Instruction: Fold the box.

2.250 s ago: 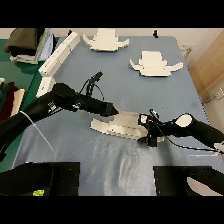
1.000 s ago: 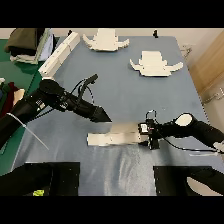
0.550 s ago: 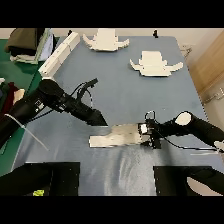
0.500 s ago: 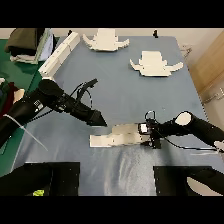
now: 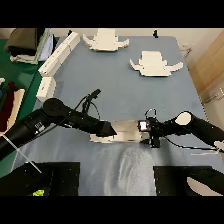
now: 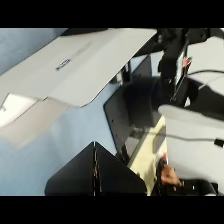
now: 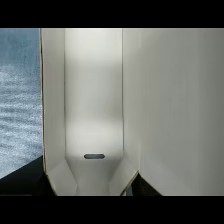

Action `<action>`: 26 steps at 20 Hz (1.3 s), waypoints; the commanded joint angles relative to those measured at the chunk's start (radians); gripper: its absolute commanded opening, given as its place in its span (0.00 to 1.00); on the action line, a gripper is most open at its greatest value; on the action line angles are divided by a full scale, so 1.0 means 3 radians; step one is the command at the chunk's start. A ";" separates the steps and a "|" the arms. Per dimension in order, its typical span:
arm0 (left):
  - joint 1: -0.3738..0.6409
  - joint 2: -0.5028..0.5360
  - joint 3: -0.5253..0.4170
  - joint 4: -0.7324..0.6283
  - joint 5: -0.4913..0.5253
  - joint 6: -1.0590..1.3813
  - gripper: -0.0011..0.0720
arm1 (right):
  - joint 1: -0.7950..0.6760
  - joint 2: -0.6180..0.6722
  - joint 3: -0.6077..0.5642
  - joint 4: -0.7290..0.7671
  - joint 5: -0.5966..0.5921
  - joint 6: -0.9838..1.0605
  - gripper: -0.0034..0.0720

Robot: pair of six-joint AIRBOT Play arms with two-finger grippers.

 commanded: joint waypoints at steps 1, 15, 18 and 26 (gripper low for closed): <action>-0.0309 -0.0051 -0.0075 -0.0151 0.0970 -0.0055 0.03 | -0.0001 -0.0001 0.0003 0.0000 0.0003 0.0010 0.72; -0.0137 -0.0443 -0.0064 -0.0621 0.1643 -0.0037 0.03 | -0.0001 -0.0001 -0.0004 -0.0004 0.0039 0.0000 0.72; -0.0136 -0.0673 -0.0064 -0.0683 0.1548 -0.0027 0.03 | 0.0000 -0.0001 -0.0004 -0.0003 0.0057 0.0000 0.72; -0.0100 -0.1025 -0.0065 -0.0689 0.1330 -0.0070 0.03 | 0.0000 -0.0001 -0.0004 -0.0003 0.0065 -0.0001 0.72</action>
